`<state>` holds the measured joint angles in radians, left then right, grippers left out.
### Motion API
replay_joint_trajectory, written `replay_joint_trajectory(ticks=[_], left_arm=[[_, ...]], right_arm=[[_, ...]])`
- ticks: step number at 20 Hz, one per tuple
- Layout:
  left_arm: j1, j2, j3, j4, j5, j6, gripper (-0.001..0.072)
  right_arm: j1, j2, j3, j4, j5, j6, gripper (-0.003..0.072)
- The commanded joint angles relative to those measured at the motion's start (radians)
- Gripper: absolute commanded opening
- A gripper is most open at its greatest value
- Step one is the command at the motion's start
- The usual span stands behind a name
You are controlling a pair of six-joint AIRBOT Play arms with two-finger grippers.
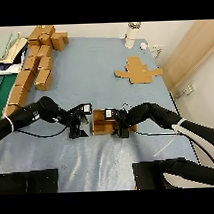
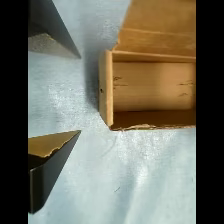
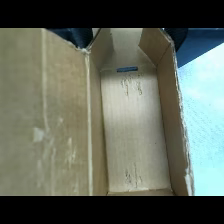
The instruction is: Fold the box.
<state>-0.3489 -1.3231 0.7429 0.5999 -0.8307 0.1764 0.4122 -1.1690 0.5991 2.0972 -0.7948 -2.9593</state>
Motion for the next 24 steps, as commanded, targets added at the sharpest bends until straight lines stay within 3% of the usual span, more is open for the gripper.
replay_joint_trajectory(ticks=[1,12,18,24], left_arm=[[-0.036,-0.01,-0.035,-0.111,0.163,0.101,0.0676],[-0.094,-0.034,-0.035,-0.164,0.184,0.134,0.0675],[-0.065,-0.04,-0.035,-0.03,0.177,0.032,0.0674],[-0.064,-0.015,-0.035,-0.054,0.115,0.032,0.0675]], right_arm=[[0.001,0.0,0.0,0.0,0.0,0.0,0.0463],[0.001,0.0,0.0,0.0,0.0,0.0,0.0463],[0.001,0.0,0.0,0.0,0.0,0.0,0.0463],[0.001,0.0,0.0,0.0,0.0,0.0,0.0463]])
